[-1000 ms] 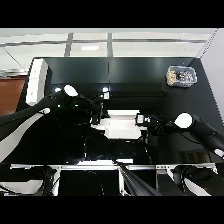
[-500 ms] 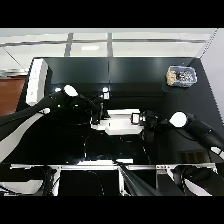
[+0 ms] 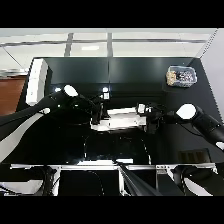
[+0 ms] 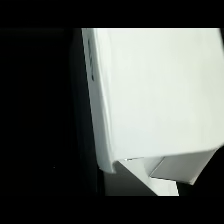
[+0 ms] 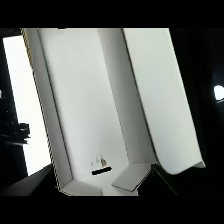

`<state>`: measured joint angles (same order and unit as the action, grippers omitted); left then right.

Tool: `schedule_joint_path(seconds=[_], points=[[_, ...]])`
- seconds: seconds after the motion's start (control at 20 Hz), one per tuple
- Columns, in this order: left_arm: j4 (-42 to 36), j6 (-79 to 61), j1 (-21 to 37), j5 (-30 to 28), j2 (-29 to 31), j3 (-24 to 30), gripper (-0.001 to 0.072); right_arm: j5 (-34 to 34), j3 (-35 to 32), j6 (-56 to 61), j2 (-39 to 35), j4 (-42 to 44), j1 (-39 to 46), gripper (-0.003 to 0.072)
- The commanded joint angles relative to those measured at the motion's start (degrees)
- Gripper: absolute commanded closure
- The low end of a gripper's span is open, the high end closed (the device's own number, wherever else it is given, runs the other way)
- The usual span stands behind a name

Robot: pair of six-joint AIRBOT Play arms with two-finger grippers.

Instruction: Fold the box and place the chain.

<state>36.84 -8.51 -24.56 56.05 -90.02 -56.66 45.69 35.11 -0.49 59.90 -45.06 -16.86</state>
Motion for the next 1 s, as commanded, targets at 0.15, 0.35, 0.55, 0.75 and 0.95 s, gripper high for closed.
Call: schedule_joint_path(seconds=[0.15,0.35,0.55,0.75,0.95], points=[[0.0,-0.02,-0.04,-0.07,-0.04,-0.04,0.0685,-0.31,0.17,-8.72,2.97,9.16,4.68,-0.0024],[0.0,-0.04,-0.04,-0.07,-0.04,-0.04,0.0685,-1.11,0.17,-15.23,6.29,13.0,4.72,-0.0024],[0.02,-0.04,-0.04,-0.07,-0.04,-0.04,0.0685,-0.9,0.17,-18.05,7.43,17.81,5.81,-0.0024],[0.07,-0.04,-0.02,-0.07,-0.04,-0.2,0.0686,-0.2,0.17,-18.43,7.58,18.05,7.04,-0.0025],[0.35,-0.04,-0.04,0.74,-0.04,-2.23,0.0685,3.58,0.17,-18.43,7.58,17.92,6.36,-0.0024]])
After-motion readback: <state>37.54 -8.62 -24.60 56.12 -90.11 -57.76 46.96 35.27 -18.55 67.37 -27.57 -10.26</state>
